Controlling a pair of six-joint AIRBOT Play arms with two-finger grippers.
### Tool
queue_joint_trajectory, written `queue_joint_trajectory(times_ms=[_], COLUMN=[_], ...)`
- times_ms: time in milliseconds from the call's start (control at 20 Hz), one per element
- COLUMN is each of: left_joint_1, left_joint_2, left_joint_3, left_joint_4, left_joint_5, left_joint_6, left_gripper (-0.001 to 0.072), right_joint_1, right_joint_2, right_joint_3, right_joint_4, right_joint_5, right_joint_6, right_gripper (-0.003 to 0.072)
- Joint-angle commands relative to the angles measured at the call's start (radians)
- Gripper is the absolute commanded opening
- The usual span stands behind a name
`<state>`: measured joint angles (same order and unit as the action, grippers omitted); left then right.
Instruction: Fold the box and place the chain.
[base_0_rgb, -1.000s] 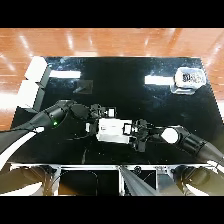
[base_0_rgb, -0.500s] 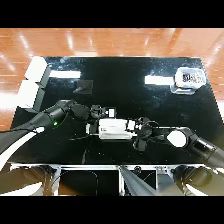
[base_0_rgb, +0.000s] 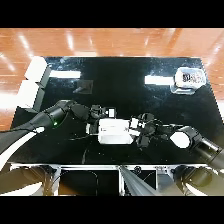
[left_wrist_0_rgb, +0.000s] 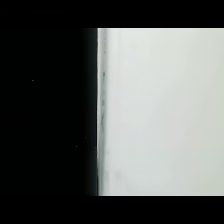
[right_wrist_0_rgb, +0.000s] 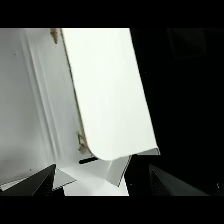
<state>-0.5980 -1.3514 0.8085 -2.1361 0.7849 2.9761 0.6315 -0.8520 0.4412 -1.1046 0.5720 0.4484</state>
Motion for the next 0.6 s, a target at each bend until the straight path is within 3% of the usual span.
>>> queue_joint_trajectory(times_ms=[0, 150, 550], left_joint_1=[0.0, 0.0, 0.0], left_joint_2=[0.0, 0.0, 0.0], left_joint_3=[0.001, 0.001, 0.001], left_joint_4=[0.0, 0.0, 0.0], left_joint_5=[0.001, 0.0, 0.0], left_joint_6=[-0.002, -0.002, -0.003], left_gripper=[0.002, 0.002, 0.002], right_joint_1=[-0.005, -0.004, -0.004], right_joint_2=[0.002, 0.002, 0.001], right_joint_3=[0.0, -0.007, -0.075], right_joint_4=[-0.062, -0.058, 0.055], right_joint_5=[0.08, 0.182, 0.145], right_joint_6=[0.007, 0.012, -0.012], right_gripper=[0.072, 0.072, 0.072])
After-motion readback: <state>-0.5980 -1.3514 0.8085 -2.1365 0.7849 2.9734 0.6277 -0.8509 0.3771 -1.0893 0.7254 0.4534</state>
